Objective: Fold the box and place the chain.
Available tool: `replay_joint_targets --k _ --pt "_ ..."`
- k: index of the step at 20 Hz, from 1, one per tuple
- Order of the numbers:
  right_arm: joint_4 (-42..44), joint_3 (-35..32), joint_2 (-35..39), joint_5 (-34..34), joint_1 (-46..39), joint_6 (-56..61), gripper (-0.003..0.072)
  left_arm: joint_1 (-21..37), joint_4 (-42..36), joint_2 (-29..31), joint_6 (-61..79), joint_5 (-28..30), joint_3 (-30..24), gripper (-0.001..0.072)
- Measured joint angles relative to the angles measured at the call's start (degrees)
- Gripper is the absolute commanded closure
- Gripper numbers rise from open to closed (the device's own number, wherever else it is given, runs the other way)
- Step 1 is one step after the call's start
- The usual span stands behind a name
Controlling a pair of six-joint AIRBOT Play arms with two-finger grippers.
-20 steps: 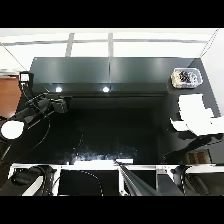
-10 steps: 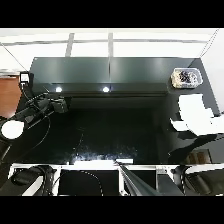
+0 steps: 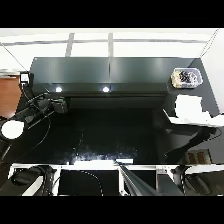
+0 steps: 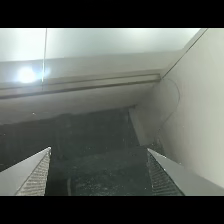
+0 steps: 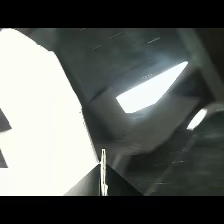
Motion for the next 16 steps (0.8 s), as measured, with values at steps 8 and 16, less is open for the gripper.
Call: replay_joint_targets --k 8,16 --pt "11.5 -25.5 17.4 -8.6 9.0 -3.8 0.0672 0.0 -0.6 -0.2 0.0 -3.8 0.0 0.0002" --pt "28.9 -51.9 39.1 -32.9 34.9 -3.5 0.0672 -0.7 -3.7 -1.4 0.0 -10.6 0.0 0.0002"
